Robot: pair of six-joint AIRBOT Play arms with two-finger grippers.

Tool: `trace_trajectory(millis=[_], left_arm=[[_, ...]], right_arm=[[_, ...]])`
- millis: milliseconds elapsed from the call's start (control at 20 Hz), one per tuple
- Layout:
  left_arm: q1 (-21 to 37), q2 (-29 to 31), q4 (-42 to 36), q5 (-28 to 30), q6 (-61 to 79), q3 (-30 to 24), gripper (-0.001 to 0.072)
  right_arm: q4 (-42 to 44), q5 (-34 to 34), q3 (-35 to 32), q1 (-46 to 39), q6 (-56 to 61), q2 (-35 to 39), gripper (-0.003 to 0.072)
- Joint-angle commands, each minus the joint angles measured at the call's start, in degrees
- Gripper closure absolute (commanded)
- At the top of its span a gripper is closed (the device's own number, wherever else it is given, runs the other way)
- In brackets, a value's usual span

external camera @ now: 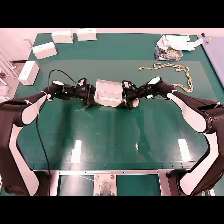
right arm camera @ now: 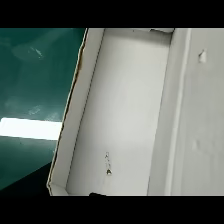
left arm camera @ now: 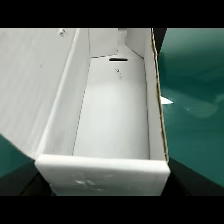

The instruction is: Fold the box and place the chain.

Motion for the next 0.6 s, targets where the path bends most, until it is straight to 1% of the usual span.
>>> trace_trajectory(millis=[0, 150, 350, 550], left_arm=[[0.1, 0.0, 1.7, 0.6, 0.2, 0.0, -0.0011], [0.1, 0.0, 2.9, 0.0, 0.1, 1.1, -0.0011], [0.1, 0.0, 4.6, -0.4, 0.0, 1.2, -0.0011], [0.1, 0.0, 4.2, -0.9, 0.7, 1.2, -0.0011]], right_arm=[[-0.1, 0.0, -0.7, 0.0, 0.0, 0.0, 0.0104], [-0.1, 0.0, -0.9, 0.0, 0.0, -0.1, 0.0104], [-0.1, 0.0, -0.9, 0.1, 0.0, -0.1, 0.0103], [-0.1, 0.0, -0.9, 0.1, 0.0, -0.1, 0.0104]])
